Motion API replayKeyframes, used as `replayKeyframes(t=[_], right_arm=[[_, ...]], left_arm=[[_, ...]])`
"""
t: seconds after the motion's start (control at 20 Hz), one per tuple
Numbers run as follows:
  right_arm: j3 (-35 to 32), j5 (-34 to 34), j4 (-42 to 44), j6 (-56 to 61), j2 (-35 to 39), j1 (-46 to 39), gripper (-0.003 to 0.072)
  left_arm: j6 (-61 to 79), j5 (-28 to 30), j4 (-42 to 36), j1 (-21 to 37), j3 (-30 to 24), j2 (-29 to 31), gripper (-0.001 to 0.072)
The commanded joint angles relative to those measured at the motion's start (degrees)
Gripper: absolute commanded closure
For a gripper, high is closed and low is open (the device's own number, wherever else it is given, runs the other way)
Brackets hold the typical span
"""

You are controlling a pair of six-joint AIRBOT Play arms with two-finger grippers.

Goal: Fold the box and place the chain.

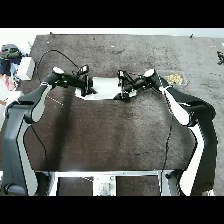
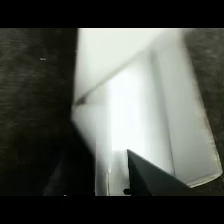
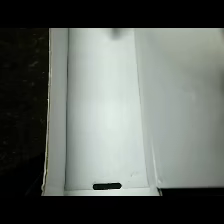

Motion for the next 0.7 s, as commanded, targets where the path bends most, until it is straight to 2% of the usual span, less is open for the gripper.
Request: replayKeyframes(t=[0.0, 0.45, 0.65], right_arm=[[-0.02, -0.20, 0.13, 0.04, -0.02, -0.02, 0.0221], [-0.02, -0.20, 0.13, 0.04, -0.02, -0.02, 0.0221], [-0.02, -0.20, 0.13, 0.04, -0.02, -0.02, 0.0221]], left_arm=[[-2.01, -0.81, -0.11, 0.13, 0.07, 0.28, 0.0291], [-6.43, -9.40, -2.10, 6.47, 0.22, 5.75, 0.0292], [-7.54, -16.09, -6.45, 7.41, 0.22, 7.65, 0.0293]])
